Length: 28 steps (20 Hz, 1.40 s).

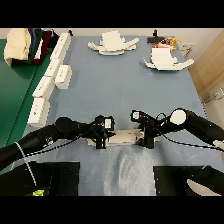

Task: Fold the box.

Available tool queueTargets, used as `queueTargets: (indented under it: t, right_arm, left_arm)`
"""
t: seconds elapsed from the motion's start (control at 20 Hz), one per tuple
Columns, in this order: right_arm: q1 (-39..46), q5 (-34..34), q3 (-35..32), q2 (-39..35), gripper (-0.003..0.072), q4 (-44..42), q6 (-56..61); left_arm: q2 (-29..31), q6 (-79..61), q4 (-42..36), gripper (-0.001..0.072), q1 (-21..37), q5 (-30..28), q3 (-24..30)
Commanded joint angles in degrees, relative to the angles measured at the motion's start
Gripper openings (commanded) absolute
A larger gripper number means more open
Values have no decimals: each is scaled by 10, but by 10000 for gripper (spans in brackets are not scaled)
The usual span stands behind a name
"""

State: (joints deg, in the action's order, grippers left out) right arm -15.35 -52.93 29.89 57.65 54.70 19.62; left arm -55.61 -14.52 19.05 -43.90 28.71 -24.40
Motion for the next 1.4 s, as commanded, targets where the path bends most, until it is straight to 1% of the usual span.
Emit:
queueTargets:
  t: [0.0, 0.45, 0.7, 1.0, 1.35]
  right_arm:
    - [4, -6, 0, 6, 719, -21, -14]
    - [-5, -28, 0, 6, 718, -22, -12]
    - [-5, -52, 0, 4, 716, -19, -12]
    - [-5, -51, 0, 4, 713, -20, -12]
    - [-5, -20, 0, 5, 713, -18, -12]
  left_arm:
    - [0, 0, 0, 13, 0, 0, 0]
    - [0, 0, 0, 13, 0, 0, 0]
    - [0, 0, 0, 13, 0, 0, 0]
    - [0, 0, 0, 13, 0, 0, 0]
    - [0, 0, 0, 13, 0, 0, 0]
